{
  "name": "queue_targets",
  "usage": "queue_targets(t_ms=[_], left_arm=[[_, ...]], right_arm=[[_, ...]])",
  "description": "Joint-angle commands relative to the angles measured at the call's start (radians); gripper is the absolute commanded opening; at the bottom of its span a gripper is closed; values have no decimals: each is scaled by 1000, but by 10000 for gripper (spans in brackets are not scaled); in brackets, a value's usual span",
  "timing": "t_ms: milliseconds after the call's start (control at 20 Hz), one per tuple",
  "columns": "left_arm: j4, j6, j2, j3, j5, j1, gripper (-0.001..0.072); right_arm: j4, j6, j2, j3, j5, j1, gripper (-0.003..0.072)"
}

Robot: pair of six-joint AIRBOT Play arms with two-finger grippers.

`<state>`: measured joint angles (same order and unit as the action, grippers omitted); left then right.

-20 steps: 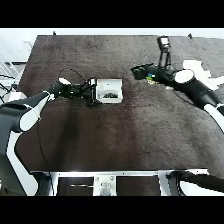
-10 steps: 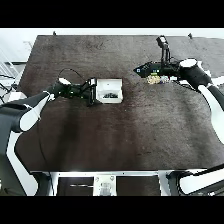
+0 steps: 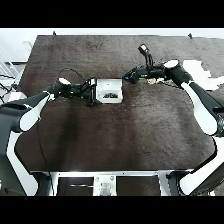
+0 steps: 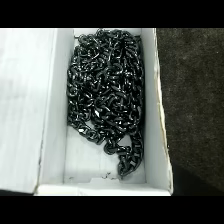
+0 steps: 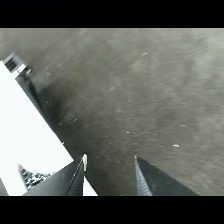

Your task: Fold the box and place the chain.

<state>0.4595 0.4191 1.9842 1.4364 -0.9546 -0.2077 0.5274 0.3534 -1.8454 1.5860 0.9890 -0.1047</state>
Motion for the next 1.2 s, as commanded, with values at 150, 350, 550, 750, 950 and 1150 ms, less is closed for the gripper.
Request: queue_targets(t_ms=[150,350,550,750,950,1150], left_arm=[[0,0,-1,0,1,0,419],[0,0,-1,0,0,0,419],[0,0,-1,0,1,0,419],[0,0,-1,0,1,0,419],[0,0,-1,0,0,0,419],[0,0,-1,0,1,0,419]], right_arm=[[60,-18,-10,61,154,-37,373],[126,-18,-10,73,235,-65,376],[196,-26,-10,73,219,-111,396],[198,-51,-10,74,187,-131,429],[199,-77,-11,73,190,-152,456],[204,-104,-24,74,190,-175,501]])
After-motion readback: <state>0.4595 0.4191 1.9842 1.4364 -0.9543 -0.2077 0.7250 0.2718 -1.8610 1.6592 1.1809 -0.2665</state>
